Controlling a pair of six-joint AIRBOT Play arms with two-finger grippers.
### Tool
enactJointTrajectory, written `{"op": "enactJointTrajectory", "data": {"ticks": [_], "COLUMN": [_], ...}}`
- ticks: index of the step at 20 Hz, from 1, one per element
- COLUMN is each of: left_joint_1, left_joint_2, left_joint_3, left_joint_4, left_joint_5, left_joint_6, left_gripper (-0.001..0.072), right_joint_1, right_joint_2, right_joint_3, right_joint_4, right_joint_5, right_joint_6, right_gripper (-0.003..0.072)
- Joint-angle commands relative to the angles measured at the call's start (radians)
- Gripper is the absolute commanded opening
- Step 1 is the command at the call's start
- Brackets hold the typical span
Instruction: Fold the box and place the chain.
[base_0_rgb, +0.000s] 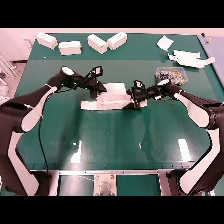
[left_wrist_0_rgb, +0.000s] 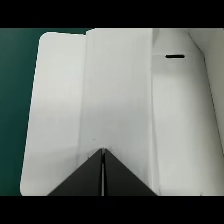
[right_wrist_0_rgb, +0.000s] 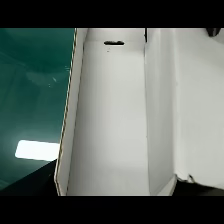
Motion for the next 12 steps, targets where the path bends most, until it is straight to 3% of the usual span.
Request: {"op": "enactJointTrajectory", "data": {"ticks": [1, 3, 4, 5, 9, 10, 11, 12], "left_joint_1": [0.000, 0.002, 0.006, 0.010, 0.052, 0.068, 0.081, 0.089], "left_joint_2": [0.010, 0.032, 0.047, 0.066, 0.140, 0.149, 0.150, 0.148], "left_joint_3": [0.001, 0.014, 0.019, 0.024, 0.024, 0.024, 0.024, 0.022], "left_joint_4": [0.008, 0.018, 0.023, 0.032, 0.238, 0.271, 0.283, 0.288], "left_joint_5": [0.019, 0.022, 0.025, 0.013, -0.113, -0.164, -0.202, -0.231], "left_joint_6": [0.012, 0.012, 0.011, 0.009, -0.080, -0.103, -0.153, -0.196], "left_gripper": [0.0025, 0.0038, 0.0182, 0.0256, 0.0261, 0.0446, 0.0679, 0.0708], "right_joint_1": [0.000, 0.000, 0.000, 0.000, 0.000, 0.000, 0.000, 0.000], "right_joint_2": [0.000, 0.000, 0.000, 0.000, 0.000, 0.000, 0.000, 0.000], "right_joint_3": [0.000, 0.000, 0.000, 0.000, 0.000, 0.000, 0.000, 0.000], "right_joint_4": [0.000, 0.000, 0.000, 0.000, 0.000, 0.000, -0.001, 0.000], "right_joint_5": [-0.002, -0.002, -0.002, -0.002, -0.002, -0.002, -0.002, -0.002], "right_joint_6": [0.000, 0.000, 0.000, 0.000, 0.000, 0.000, 0.000, 0.000], "right_gripper": [0.0548, 0.0548, 0.0547, 0.0547, 0.0547, 0.0548, 0.0547, 0.0547]}}
